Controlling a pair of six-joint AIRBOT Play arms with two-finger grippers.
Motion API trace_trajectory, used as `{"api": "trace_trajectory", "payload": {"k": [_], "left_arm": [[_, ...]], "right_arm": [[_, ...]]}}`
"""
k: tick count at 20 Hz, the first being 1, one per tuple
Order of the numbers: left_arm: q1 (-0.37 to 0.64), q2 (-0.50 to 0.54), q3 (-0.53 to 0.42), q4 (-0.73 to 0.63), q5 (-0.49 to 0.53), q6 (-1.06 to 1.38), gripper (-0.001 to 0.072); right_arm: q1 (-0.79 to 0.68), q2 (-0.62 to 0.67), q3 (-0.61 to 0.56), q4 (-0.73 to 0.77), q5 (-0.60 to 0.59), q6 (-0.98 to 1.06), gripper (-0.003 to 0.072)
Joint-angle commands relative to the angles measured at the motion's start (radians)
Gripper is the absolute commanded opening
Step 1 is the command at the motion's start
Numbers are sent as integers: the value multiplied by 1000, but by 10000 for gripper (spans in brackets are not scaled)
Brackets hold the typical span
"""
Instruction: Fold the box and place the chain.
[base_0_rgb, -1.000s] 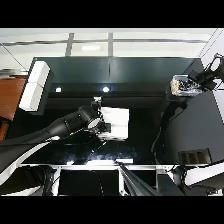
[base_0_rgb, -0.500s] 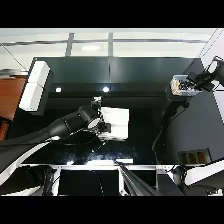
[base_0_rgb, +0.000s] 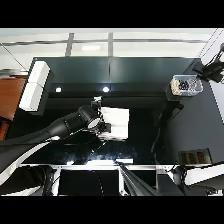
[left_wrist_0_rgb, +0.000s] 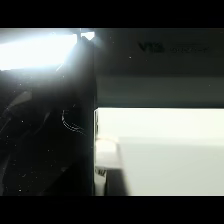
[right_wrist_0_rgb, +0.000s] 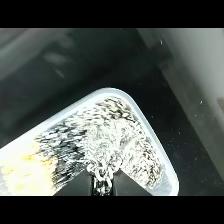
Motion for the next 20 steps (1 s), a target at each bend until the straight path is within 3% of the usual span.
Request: {"api": "trace_trajectory", "payload": {"k": [1,4,8,11,14,20], "left_arm": [[0,0,0,-3,2,0,28],[0,0,0,-1,11,0,28],[0,0,0,-15,29,0,28],[0,0,0,-11,33,0,28],[0,0,0,-11,54,0,28],[0,0,0,-12,51,0,28]], "right_arm": [[-1,113,48,73,31,-98,17],[0,253,53,93,33,-163,17],[2,403,53,229,74,-213,17],[17,479,47,386,201,-354,17],[60,552,-32,549,291,-445,17],[306,709,-274,560,390,-538,17]]}}
